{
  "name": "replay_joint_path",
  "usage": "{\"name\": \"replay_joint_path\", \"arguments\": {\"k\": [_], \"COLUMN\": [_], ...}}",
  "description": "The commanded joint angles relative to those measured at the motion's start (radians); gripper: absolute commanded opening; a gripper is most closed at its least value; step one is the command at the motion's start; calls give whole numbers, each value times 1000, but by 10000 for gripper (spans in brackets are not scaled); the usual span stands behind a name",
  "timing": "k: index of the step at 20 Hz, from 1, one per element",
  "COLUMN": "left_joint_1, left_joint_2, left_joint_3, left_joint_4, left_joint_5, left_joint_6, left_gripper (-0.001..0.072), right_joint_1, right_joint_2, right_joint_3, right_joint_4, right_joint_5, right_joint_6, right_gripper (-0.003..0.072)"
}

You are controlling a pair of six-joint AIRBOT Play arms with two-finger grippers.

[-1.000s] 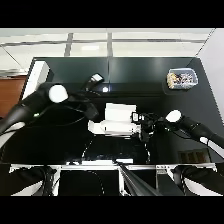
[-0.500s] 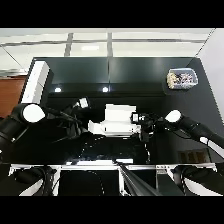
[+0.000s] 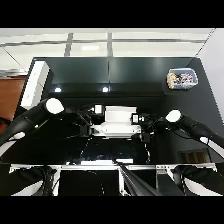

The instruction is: Fold the box and place the chain.

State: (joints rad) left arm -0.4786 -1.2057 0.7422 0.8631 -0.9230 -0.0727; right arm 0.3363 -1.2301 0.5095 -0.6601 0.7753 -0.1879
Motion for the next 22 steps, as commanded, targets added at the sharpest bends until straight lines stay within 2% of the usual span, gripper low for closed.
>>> {"name": "replay_joint_path", "arguments": {"k": [1,8,10,12,13,15,22], "left_joint_1": [-42,-58,-74,-87,-87,-85,-85], "left_joint_2": [-60,-61,-61,-62,-62,-61,-62], "left_joint_3": [11,11,10,10,10,10,10], "left_joint_4": [-4,18,42,44,45,74,105], "left_joint_5": [24,51,90,112,108,105,3], "left_joint_6": [70,68,62,62,60,-15,-70], "left_gripper": [715,713,676,675,675,551,551], "right_joint_1": [0,21,37,42,42,42,42], "right_joint_2": [-1,-1,-1,-1,-1,-1,-1], "right_joint_3": [-1,-1,-1,-1,-1,-1,-1], "right_joint_4": [-2,42,38,39,39,39,38], "right_joint_5": [3,3,2,2,1,-2,-33], "right_joint_6": [0,0,0,0,0,0,0], "right_gripper": [230,230,230,230,230,230,230]}}
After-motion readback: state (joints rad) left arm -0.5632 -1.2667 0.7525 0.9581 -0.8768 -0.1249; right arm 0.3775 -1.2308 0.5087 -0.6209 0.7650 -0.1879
